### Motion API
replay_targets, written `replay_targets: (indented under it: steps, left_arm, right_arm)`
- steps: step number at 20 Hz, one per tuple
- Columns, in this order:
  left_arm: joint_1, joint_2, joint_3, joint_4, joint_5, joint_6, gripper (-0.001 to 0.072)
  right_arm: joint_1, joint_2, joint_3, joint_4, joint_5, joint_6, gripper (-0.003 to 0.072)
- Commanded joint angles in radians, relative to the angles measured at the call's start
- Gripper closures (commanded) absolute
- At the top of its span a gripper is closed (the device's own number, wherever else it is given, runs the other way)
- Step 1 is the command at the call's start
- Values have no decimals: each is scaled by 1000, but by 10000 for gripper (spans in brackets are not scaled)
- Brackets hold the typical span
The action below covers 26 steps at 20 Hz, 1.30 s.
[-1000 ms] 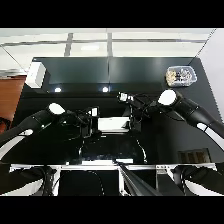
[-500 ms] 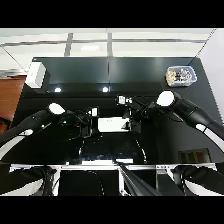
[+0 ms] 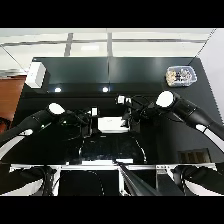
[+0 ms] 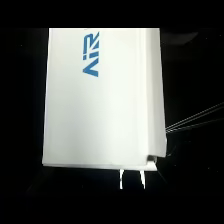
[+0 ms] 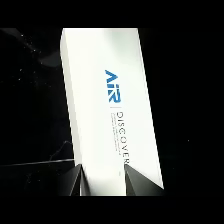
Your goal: Fold the box and place the chain.
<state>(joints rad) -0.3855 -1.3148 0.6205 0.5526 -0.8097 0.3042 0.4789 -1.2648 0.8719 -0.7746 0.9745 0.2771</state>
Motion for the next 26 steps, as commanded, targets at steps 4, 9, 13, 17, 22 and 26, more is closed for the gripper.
replay_targets:
  steps: [4, 9, 13, 17, 22, 26]
  left_arm:
    - [-1, -1, 1, 0, -2, 3, 319]
    - [-1, -1, 1, 0, -2, 3, 319]
    - [-1, -1, 1, 0, -2, 3, 319]
    - [-1, -1, 1, 0, -2, 3, 319]
    - [-1, -1, 1, 0, -2, 3, 319]
    - [-1, -1, 1, 0, -2, 3, 319]
  right_arm:
    - [1, 14, 1, 0, -15, 32, 424]
    - [1, 24, 1, 21, -14, 34, 425]
    - [1, 24, 1, 13, -14, 34, 495]
    - [1, 21, 0, 14, -14, 34, 496]
    - [1, 18, -2, 10, -14, 34, 496]
    - [2, 12, -2, 11, -18, 37, 496]
